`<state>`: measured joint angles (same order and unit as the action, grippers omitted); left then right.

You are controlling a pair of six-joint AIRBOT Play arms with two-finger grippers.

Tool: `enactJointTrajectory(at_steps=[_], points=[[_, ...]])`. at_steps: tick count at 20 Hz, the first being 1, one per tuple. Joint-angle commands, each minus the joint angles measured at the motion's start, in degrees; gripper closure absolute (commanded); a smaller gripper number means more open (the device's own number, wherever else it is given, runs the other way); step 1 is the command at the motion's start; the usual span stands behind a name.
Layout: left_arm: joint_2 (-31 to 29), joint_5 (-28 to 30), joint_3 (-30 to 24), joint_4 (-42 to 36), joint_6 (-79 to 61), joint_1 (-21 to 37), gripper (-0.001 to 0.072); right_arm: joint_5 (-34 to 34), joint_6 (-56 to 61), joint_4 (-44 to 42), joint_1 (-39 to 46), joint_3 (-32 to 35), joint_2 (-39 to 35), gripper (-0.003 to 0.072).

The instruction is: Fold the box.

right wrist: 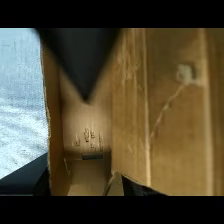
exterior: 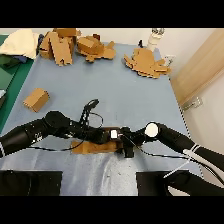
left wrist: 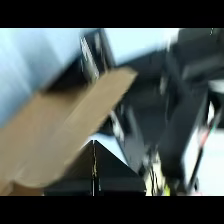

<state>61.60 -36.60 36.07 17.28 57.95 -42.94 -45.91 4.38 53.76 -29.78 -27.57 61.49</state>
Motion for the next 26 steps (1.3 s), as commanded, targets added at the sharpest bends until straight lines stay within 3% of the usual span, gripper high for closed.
enactJointTrajectory(at_steps=[1,7,14,24,26], points=[[0.48,9.11,1.29,-0.44,2.12,-0.26,0.0699,-0.11,0.11,0.0,0.02,0.04,-0.02,0.02],[6.54,6.82,1.29,1.66,6.6,-0.28,0.07,-0.11,0.31,0.0,0.02,0.02,-0.02,0.02],[7.65,7.72,1.29,9.64,14.75,-0.24,0.07,-0.11,2.14,0.02,0.02,0.02,-0.02,0.02],[7.93,4.42,1.38,10.34,19.43,-0.22,0.0701,-0.96,2.12,-0.48,0.02,0.02,-0.39,0.02],[7.93,3.91,1.42,14.03,22.86,-0.17,0.0701,-1.2,2.12,-0.63,0.02,0.02,-1.09,0.02]])
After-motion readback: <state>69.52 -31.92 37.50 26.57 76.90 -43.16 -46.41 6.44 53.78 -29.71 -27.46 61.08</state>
